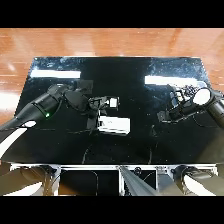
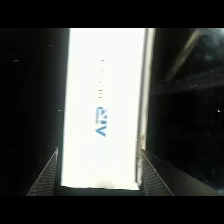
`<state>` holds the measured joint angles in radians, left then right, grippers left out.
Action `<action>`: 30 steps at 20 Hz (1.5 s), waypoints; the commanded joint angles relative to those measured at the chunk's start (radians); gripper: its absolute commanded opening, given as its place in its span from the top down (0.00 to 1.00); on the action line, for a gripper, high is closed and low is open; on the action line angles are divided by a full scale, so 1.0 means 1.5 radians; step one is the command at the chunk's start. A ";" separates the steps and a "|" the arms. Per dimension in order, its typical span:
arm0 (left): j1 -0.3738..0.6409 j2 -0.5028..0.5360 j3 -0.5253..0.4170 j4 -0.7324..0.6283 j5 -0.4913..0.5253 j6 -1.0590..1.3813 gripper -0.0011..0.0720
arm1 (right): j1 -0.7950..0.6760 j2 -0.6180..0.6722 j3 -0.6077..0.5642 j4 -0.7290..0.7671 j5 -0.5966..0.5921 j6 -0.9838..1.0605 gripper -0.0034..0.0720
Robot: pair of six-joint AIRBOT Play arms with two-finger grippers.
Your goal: Fold the box and place the chain.
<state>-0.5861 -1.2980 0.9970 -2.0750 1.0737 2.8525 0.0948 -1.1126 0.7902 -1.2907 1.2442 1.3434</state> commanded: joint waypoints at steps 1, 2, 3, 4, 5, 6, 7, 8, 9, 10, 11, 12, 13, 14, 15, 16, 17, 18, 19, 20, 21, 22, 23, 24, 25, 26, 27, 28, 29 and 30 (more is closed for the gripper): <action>0.001 -0.003 -0.022 -0.004 -0.009 0.021 0.17 | 0.000 0.000 0.000 0.001 0.000 0.003 0.86; 0.001 -0.004 -0.025 -0.004 -0.018 0.021 0.17 | 0.000 0.000 0.000 0.000 0.000 0.005 0.86; 0.001 -0.005 -0.025 -0.004 -0.025 0.021 0.17 | 0.000 0.000 0.000 0.001 0.000 0.006 0.86; 0.001 -0.006 -0.025 -0.004 -0.033 0.021 0.17 | 0.000 0.000 0.000 0.000 0.000 0.006 0.86; 0.001 -0.007 -0.025 -0.004 -0.038 0.021 0.17 | 0.000 0.000 0.000 0.000 0.000 0.007 0.86; 0.001 -0.008 -0.025 -0.004 -0.039 0.021 0.17 | 0.000 0.000 0.000 0.000 0.000 0.007 0.86; 0.001 -0.010 -0.025 -0.004 -0.039 0.021 0.17 | 0.000 0.000 0.000 0.001 0.000 0.007 0.86; 0.001 -0.011 -0.025 -0.004 -0.044 0.021 0.17 | 0.000 0.000 0.000 0.000 0.000 0.007 0.86; 0.001 -0.012 -0.025 -0.004 -0.053 0.021 0.17 | 0.000 0.000 0.000 0.000 0.000 0.007 0.86; 0.001 -0.012 -0.025 -0.004 -0.060 0.021 0.17 | 0.000 0.000 0.000 0.000 0.000 0.007 0.86; 0.001 -0.012 -0.025 -0.004 -0.061 0.021 0.17 | 0.000 0.000 0.000 0.000 0.000 0.007 0.86; 0.001 -0.012 -0.025 -0.004 -0.060 0.021 0.17 | 0.000 0.000 0.000 0.000 0.000 0.007 0.86; 0.001 -0.013 -0.025 -0.004 -0.058 0.021 0.17 | -0.001 0.000 0.000 0.000 -0.001 0.007 0.86; 0.001 -0.014 -0.025 -0.004 -0.058 0.021 0.17 | 0.000 0.000 0.000 0.000 -0.001 0.007 0.86; 0.001 -0.015 -0.026 -0.006 -0.058 0.021 0.17 | -0.001 0.000 0.000 0.000 -0.001 0.007 0.86; 0.001 -0.015 -0.026 -0.008 -0.055 0.020 0.17 | 0.000 0.000 0.000 0.000 -0.003 0.007 0.86; 0.001 -0.016 -0.026 -0.009 -0.052 0.020 0.17 | 0.000 0.000 0.000 0.000 -0.003 0.007 0.86; 0.001 -0.016 -0.026 -0.009 -0.051 0.012 0.17 | -0.001 0.000 0.000 0.000 -0.003 0.007 0.86; 0.001 -0.018 -0.026 -0.009 -0.048 0.008 0.17 | 0.000 0.000 0.000 0.000 -0.003 0.007 0.86; 0.001 -0.019 -0.026 -0.011 -0.042 0.008 0.17 | -0.001 0.000 0.000 0.000 -0.003 0.007 0.86; 0.001 -0.020 -0.026 -0.014 -0.040 0.006 0.17 | -0.001 0.000 0.000 0.000 -0.005 0.007 0.86; 0.001 -0.021 -0.026 -0.019 -0.041 0.006 0.17 | -0.001 0.000 0.000 0.000 -0.007 0.007 0.86; 0.001 -0.022 -0.026 -0.022 -0.041 0.006 0.17 | -0.001 0.000 0.000 0.000 -0.009 0.007 0.86; 0.000 -0.023 -0.026 -0.022 -0.041 0.006 0.17 | -0.001 0.000 0.000 0.000 -0.010 0.007 0.86; 0.001 -0.023 -0.026 -0.021 -0.041 0.006 0.17 | 0.000 0.000 0.000 0.000 -0.010 0.007 0.86; 0.001 -0.023 -0.026 -0.021 -0.042 0.006 0.17 | -0.001 0.000 0.000 0.000 -0.010 0.007 0.86; 0.000 -0.023 -0.026 -0.021 -0.042 0.006 0.17 | 0.000 0.000 0.000 0.000 -0.010 0.007 0.86; 0.000 -0.023 -0.026 -0.021 -0.042 0.006 0.17 | -0.001 0.000 0.000 0.000 -0.010 0.007 0.86; 0.000 -0.025 -0.026 -0.022 -0.042 0.006 0.17 | -0.001 0.000 0.000 0.000 -0.010 0.007 0.86; 0.000 -0.027 -0.026 -0.022 -0.042 0.006 0.17 | 0.000 0.000 0.000 0.000 -0.010 0.007 0.86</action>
